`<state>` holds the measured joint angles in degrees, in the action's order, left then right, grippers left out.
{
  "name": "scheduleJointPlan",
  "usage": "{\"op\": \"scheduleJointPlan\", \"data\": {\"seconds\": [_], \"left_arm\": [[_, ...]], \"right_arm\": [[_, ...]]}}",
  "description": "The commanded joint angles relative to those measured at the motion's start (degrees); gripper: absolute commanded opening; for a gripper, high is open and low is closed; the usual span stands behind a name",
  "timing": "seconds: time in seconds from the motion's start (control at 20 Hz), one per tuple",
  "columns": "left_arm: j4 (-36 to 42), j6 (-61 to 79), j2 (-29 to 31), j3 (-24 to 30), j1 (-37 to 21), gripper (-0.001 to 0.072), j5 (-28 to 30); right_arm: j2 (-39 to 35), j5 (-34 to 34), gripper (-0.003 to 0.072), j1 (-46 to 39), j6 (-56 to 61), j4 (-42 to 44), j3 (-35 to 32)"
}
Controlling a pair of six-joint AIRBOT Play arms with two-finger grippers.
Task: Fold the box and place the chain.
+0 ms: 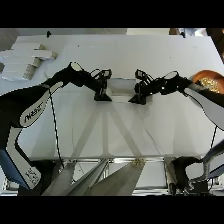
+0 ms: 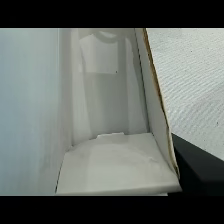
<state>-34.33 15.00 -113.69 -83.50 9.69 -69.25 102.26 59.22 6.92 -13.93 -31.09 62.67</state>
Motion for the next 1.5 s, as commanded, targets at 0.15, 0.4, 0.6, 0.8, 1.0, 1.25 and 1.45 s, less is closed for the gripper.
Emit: {"op": "scheduleJointPlan", "data": {"seconds": [0.15,0.4,0.6,0.8,1.0,1.25,1.45], "left_arm": [[-0.02,0.0,-0.04,0.04,0.04,0.0533,0.0],[-0.02,0.0,-0.04,0.04,0.04,0.0533,0.02],[-0.02,0.0,-0.04,0.04,0.04,0.0533,0.02],[-0.02,0.0,-0.04,0.04,0.04,0.0533,0.0],[0.02,-0.02,-0.04,0.04,0.04,0.0533,-1.68],[0.0,-2.19,-0.04,0.04,0.0,0.0533,-3.43],[-0.02,-6.23,-0.04,0.04,0.02,0.0533,-3.43]], "right_arm": [[0.02,-0.04,0.0434,0.04,0.02,0.02,0.02],[0.0,-0.04,0.0434,0.04,0.0,0.09,0.02],[0.02,-0.02,0.0434,0.04,0.2,-0.07,0.02],[0.0,-0.09,0.0682,0.04,0.22,-0.13,0.02],[-0.24,-0.07,0.0698,-0.02,0.2,-0.22,0.04],[-3.93,-0.13,0.0697,-0.02,0.22,-4.26,0.07],[-8.44,-0.17,0.0696,-0.02,0.24,-8.35,0.07]]}}
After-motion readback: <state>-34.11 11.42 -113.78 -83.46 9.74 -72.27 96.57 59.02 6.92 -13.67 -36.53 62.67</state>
